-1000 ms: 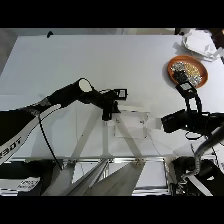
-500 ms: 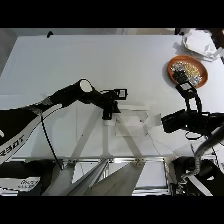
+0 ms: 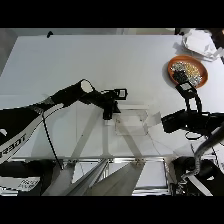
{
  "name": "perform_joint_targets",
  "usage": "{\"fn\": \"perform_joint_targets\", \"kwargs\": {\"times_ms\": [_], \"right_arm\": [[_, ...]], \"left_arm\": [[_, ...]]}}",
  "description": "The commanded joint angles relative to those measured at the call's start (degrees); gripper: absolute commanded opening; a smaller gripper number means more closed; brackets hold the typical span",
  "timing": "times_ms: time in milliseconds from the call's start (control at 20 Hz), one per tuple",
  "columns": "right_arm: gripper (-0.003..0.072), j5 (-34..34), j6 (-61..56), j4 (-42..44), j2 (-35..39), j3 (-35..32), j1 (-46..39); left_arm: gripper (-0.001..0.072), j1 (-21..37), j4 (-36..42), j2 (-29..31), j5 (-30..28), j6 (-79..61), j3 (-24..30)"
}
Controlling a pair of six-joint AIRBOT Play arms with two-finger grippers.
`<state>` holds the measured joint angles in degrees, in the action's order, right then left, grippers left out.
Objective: Fold the box and place the chain.
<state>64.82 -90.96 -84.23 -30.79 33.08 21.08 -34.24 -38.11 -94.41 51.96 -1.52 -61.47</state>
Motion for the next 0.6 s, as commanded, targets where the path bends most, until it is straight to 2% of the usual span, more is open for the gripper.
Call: {"fn": "perform_joint_targets", "kwargs": {"times_ms": [0,550], "right_arm": [[0.0341,0.04,-0.02,0.0,0.04,0.04,-0.02],[0.0341,0.04,-0.02,0.0,0.04,0.04,-0.02]], "left_arm": [[0.0006,0.02,-0.11,-0.07,-0.07,0.04,-0.04],[0.0012,-0.07,-0.11,-0.04,0.35,0.42,-0.04]]}}
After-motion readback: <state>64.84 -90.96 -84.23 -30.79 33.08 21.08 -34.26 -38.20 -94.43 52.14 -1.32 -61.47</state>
